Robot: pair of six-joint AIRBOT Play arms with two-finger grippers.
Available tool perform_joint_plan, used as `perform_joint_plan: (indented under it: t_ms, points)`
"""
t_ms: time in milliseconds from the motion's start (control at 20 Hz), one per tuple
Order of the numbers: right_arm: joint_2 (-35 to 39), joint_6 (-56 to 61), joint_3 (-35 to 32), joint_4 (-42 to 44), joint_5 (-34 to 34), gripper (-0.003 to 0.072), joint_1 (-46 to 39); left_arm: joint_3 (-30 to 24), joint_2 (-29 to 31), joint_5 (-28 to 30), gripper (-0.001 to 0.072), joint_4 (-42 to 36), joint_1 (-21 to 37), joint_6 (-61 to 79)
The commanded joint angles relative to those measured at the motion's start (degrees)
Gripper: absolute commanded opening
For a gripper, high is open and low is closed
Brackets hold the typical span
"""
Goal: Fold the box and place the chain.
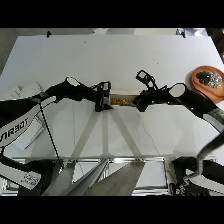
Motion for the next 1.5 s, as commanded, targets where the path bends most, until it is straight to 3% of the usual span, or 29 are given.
perform_joint_plan:
  t_ms: [0,300,450,600,850,1100,1450]
  points:
    - [2.3,0.2,0.0,1.0,3.8,0.0221,0.0,0.0,0.0,0.0,0.0017,0.0,0.0,0.0]
    - [13.8,6.1,0.3,1.0,17.4,0.0219,0.0,0.0,0.0,0.0,0.0017,0.0,0.0,0.0]
    - [15.4,7.1,5.9,0.3,22.0,0.0219,0.0,0.0,0.0,0.0,0.0017,0.0,0.0,0.0]
    - [9.3,8.0,16.7,-3.4,21.7,0.0222,0.0,0.0,0.0,0.0,0.0017,0.0,0.0,0.0]
    - [-9.8,9.6,32.0,-1.1,26.7,0.0296,0.0,0.0,0.0,0.0,0.0017,0.0,0.0,0.0]
    - [-18.3,8.4,32.8,-0.3,29.1,0.0296,0.0,0.0,0.0,0.0,0.0017,0.0,0.0,0.0]
    - [-19.0,-0.2,32.8,-1.2,31.4,0.0296,0.0,0.0,0.0,0.0,0.0017,0.0,0.0,0.0]
